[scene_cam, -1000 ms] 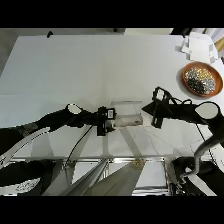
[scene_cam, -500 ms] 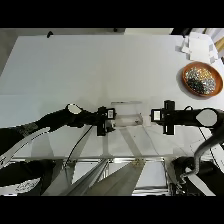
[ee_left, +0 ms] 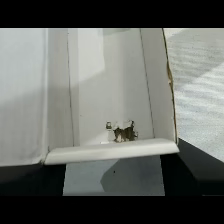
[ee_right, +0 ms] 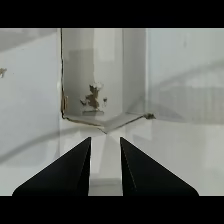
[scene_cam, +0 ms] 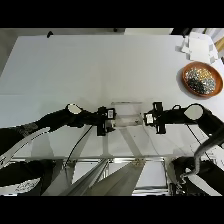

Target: Fold the box and place the chain.

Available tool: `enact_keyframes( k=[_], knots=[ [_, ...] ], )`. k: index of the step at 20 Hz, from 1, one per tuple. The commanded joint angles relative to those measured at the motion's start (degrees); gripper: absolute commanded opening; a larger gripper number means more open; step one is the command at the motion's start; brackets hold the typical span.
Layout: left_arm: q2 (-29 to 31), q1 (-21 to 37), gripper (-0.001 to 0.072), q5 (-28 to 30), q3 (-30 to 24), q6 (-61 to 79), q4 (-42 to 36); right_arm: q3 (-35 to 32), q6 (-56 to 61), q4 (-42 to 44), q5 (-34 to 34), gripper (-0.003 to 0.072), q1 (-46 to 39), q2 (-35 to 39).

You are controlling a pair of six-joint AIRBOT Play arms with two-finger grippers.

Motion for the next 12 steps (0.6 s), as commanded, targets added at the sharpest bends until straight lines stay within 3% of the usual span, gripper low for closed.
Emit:
enact_keyframes(
  k=[1,4,12],
  knots=[
    [0.0,0.0,0.0069,0.0,0.0,0.0,0.0,0.0,-1.4,1.3,-1.4,0.0198,0.7,-2.6],
    [0.0,0.0,0.0069,0.0,0.0,0.0,0.0,0.0,-1.4,3.2,-1.6,0.0157,0.7,-2.6],
    [0.0,0.0,0.0069,0.0,0.0,0.0,0.0,-0.1,-1.4,6.8,-2.5,0.0157,4.4,-4.7]
  ],
)
